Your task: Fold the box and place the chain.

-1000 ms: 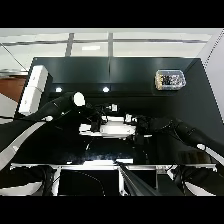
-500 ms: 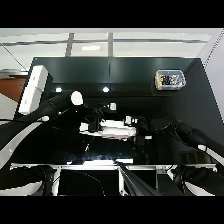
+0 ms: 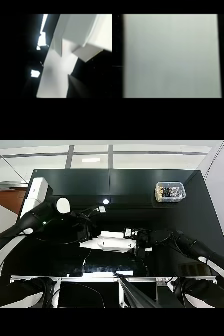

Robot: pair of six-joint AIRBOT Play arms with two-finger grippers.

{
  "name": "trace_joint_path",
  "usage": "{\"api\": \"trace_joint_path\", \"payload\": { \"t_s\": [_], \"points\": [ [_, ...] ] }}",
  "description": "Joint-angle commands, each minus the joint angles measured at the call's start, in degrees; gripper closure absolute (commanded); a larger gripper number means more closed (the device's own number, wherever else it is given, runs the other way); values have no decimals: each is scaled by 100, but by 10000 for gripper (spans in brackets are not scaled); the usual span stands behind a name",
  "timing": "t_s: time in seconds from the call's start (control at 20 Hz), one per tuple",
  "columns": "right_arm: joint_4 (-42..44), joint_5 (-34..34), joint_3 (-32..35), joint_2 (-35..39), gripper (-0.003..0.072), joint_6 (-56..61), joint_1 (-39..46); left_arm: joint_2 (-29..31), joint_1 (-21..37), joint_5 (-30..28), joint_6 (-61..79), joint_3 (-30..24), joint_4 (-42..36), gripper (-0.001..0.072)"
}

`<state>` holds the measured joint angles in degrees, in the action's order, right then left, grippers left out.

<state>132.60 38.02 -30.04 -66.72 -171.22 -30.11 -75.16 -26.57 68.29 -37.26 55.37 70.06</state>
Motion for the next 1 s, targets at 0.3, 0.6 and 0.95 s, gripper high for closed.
{"api": "trace_joint_path", "payload": {
  "t_s": [0.3,0.6,0.95],
  "points": [
    [-229,-33,-44,4,138,0,-417,660,258,372,-894,-608,-726,684],
    [-229,-70,-44,4,138,0,-417,1764,258,-592,-286,-1530,-2105,683],
    [-216,-72,-44,4,138,0,-417,1147,256,-1451,1067,-1836,-4140,681]
  ]
}}
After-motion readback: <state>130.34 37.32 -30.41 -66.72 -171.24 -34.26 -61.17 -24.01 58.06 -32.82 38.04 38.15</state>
